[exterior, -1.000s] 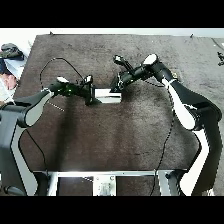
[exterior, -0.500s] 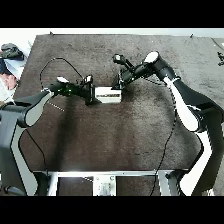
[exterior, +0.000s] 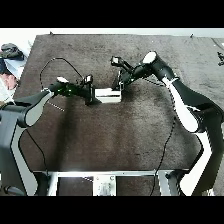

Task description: Fold the box and place the chain.

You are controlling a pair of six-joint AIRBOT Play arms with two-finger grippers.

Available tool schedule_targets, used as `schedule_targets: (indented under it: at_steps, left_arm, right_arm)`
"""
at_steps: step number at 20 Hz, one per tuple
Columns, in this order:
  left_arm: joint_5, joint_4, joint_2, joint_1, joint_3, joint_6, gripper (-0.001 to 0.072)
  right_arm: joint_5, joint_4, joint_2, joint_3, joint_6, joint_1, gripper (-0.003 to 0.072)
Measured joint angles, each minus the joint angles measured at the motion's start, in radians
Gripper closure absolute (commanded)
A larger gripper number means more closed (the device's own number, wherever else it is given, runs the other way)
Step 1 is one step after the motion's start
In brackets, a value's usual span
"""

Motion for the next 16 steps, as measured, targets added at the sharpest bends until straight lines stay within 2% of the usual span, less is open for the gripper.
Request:
schedule_targets:
  at_steps: [8,9,16]
  left_arm:
    - [0.000,-0.001,0.000,0.000,0.000,0.000,0.0232]
    - [0.000,-0.001,0.000,0.000,0.000,0.001,0.0232]
    - [0.000,-0.001,0.000,0.000,0.000,0.001,0.0232]
  right_arm:
    - [0.000,-0.013,0.000,0.000,0.001,0.004,0.0542]
    - [0.000,-0.015,0.000,0.000,0.001,0.004,0.0647]
    - [0.004,-0.023,0.001,0.000,0.001,0.006,0.0646]
